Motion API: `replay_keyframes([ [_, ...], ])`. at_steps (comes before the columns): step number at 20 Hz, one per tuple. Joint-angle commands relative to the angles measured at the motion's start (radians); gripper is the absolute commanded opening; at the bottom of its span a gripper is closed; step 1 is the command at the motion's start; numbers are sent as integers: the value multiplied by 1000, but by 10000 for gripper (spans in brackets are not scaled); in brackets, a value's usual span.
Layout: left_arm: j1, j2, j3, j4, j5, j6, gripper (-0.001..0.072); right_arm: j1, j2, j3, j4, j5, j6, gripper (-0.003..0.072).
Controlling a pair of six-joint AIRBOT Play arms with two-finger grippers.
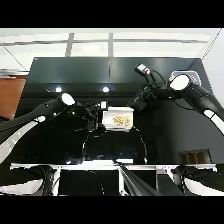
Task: Fold the box and place the chain.
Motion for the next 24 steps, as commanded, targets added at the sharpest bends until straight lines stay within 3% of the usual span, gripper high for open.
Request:
replay_keyframes([
  [1,0,-1,0,0,1,0,463,37,-5,0,-11,130,-168,610],
  [6,0,-1,0,0,-1,0,463,105,-5,-13,-7,125,-289,609],
  [12,-1,-1,0,0,-4,0,463,114,-5,-14,3,177,-296,609],
  [18,0,-1,0,0,-5,0,463,117,-5,-28,-17,96,-296,609],
  [19,-1,-1,0,0,-5,0,464,117,-5,-28,-25,95,-296,593],
  [20,-1,-1,0,0,-5,0,463,117,-5,-28,-32,96,-296,464],
  [21,-1,-1,0,0,-5,0,463,117,-5,-28,-32,96,-294,422],
  [22,-1,-1,0,0,-5,0,463,117,-5,-28,-30,98,-292,316],
  [24,-1,-1,0,0,-5,0,463,123,-5,-28,-34,98,-288,304],
])
